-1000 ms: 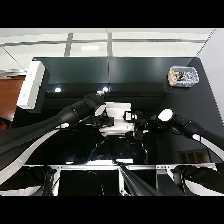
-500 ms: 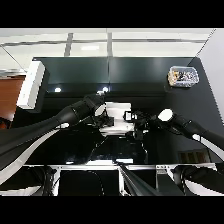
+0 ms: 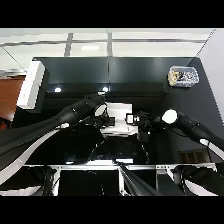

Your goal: Fold the box and place the chain.

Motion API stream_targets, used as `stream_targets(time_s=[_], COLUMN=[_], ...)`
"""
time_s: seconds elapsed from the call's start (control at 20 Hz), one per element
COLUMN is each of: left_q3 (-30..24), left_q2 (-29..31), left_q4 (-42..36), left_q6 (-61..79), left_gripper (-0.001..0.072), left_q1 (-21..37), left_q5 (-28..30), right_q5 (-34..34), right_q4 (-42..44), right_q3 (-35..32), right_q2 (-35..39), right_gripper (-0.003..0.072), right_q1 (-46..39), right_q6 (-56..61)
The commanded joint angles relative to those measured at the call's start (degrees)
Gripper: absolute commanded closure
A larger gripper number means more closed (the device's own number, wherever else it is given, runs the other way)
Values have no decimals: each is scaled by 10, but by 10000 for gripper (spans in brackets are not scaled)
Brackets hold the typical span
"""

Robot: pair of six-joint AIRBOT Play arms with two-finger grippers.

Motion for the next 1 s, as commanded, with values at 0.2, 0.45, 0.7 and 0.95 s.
stream_targets(time_s=[0.2, 0.45, 0.7, 0.95], left_q3=[0, 0, 0, 0], left_q2=[0, 0, 0, 0], left_q4=[1, 2, 1, 2], left_q6=[-1, -1, -1, -1], left_gripper=[682, 682, 682, 682], left_q1=[0, 0, 0, 0], left_q5=[-3, -2, -2, 0], right_q5=[-10, -7, -10, -55], right_q4=[-43, 25, 103, 145], right_q3=[0, 0, 0, -2], right_q2=[23, 21, 2, -26], right_gripper=[79, 326, 519, 518], right_q1=[0, 0, 4, 28], right_q6=[28, 27, 27, 28])
